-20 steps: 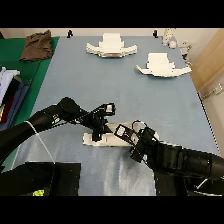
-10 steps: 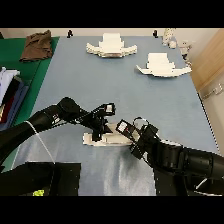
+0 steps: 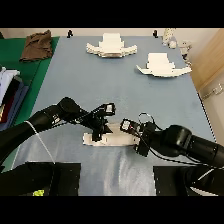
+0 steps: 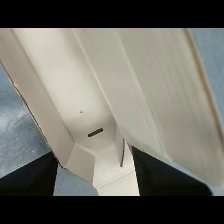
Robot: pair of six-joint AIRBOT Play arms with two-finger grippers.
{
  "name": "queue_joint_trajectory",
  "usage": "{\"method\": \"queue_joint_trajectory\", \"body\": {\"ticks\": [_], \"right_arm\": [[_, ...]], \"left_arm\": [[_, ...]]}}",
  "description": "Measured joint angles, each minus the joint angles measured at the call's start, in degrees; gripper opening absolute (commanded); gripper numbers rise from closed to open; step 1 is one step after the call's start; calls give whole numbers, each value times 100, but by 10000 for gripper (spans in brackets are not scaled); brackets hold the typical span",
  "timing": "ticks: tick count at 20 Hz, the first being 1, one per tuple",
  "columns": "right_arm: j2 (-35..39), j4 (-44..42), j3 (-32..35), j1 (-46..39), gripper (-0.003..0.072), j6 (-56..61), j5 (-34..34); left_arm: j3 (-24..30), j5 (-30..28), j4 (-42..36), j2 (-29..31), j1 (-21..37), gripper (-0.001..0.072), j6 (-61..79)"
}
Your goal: Fold the box.
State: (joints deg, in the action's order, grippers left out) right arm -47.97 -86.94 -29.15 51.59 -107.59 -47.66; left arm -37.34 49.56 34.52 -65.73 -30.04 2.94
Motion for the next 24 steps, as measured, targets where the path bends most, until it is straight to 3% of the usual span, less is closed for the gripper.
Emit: {"method": "queue_joint_trajectory", "body": {"ticks": [4, 8, 24], "right_arm": [[-66, -2426, 221, -1434, 708, -3488, 179], [-326, -3539, 291, -2033, 710, -5195, 195], [-573, -3921, 365, -2260, 710, -6131, 251]], "left_arm": [[0, 0, 0, 0, 0, 13, 0], [0, 2, 2, 0, 0, 13, 0], [0, 0, 2, 0, 0, 13, 0]]}}
